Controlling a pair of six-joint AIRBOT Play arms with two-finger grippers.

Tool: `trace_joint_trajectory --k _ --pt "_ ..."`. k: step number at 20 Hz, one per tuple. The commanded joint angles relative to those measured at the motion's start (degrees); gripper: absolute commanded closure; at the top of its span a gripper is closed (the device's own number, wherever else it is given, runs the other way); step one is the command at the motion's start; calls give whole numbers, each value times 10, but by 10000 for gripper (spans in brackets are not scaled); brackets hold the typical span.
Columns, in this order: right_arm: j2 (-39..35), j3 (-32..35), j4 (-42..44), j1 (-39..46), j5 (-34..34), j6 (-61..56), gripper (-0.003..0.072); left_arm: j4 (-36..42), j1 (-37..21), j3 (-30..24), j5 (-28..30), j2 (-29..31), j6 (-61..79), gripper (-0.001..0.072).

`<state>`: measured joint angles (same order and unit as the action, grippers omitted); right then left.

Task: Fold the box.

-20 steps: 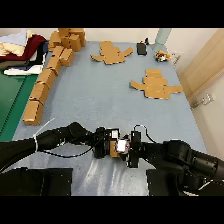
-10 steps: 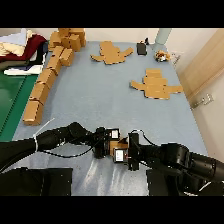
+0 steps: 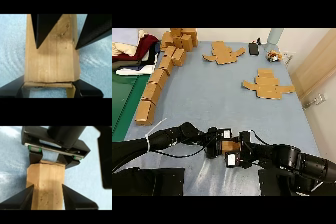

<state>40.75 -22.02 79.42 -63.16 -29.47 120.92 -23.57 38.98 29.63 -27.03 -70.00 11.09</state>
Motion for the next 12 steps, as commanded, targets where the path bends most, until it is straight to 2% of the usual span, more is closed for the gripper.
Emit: trace_joint_trajectory --k 1,11,12 --pt "0 3 -15 -1 7 0 146 0 0 1 0 0 0 187" --pt "24 9 -14 -5 20 -6 148 0 0 1 0 0 0 187" --pt "24 9 -14 -5 20 -9 182 0 0 1 0 0 0 187"
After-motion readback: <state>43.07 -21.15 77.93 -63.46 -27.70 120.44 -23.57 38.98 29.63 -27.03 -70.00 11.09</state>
